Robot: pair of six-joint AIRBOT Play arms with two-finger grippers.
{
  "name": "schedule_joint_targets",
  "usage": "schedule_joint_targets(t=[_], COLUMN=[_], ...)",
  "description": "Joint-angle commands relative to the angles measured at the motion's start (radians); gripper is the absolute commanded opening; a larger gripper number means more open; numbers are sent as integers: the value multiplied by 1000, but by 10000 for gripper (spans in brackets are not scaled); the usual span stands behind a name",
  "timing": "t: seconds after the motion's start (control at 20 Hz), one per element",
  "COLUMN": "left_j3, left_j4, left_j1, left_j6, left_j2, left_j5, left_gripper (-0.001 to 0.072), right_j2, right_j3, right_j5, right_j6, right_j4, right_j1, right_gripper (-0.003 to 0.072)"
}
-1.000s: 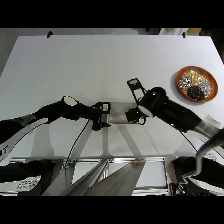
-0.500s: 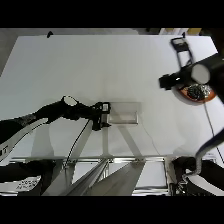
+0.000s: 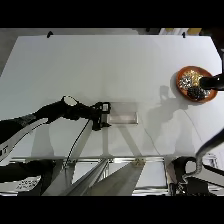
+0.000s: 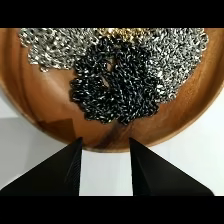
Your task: Fold the box and place the chain.
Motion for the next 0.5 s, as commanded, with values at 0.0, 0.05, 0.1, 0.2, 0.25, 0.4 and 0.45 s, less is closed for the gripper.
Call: schedule_joint_targets(t=[0.0,0.05,0.1,0.2,0.25,0.4,0.45], left_j3=[0,0,0,0,0,0,0], left_j4=[0,0,0,0,0,0,0], left_j1=[0,0,0,0,0,0,0], left_j6=[0,0,0,0,0,0,0], left_j2=[1,1,1,1,1,1,1], left_j5=[0,0,0,0,0,0,0], left_gripper=[153,153,153,153,153,153,153], right_j2=[-97,-117,-133,-156,-162,-176,-181], right_j3=[1,1,1,1,1,1,1], right_j5=[-51,-73,-88,-87,-82,-82,-81], right_j6=[-141,-142,-142,-174,-206,-247,-247], right_j4=[60,63,67,90,111,141,139], right_j1=[-39,-39,-39,-39,-39,-39,-39], right_gripper=[267,267,267,267,266,260,260])
